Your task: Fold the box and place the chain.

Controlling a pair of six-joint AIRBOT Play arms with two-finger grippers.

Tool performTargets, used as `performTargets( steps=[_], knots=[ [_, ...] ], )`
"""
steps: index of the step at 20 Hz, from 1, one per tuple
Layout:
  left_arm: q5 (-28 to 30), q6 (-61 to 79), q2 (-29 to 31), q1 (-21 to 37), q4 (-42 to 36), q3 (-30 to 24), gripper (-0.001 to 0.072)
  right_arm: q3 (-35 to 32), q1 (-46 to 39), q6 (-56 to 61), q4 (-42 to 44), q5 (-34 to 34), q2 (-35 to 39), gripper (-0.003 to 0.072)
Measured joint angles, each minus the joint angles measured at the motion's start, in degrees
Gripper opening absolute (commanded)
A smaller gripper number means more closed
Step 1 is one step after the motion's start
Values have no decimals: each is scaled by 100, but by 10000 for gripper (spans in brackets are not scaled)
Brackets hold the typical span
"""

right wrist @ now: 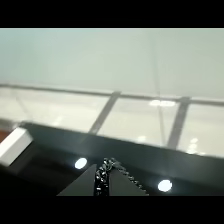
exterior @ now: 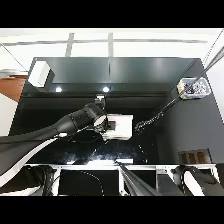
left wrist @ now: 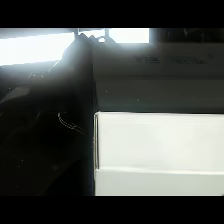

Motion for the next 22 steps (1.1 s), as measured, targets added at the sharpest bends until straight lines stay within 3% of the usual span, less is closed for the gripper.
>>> performTargets(
  steps=[5, 12, 22],
  knots=[
    [0, 0, 0, 2, 0, 0, 36, -1296, 1005, -85, 271, 358, -2, 51],
    [-2, 0, 0, 0, 0, 0, 36, -3285, 2767, -4, 372, -605, -289, 51],
    [-2, 0, 0, 0, 0, 0, 36, -3827, 4065, 59, 352, -1193, -1248, 51]
  ],
)
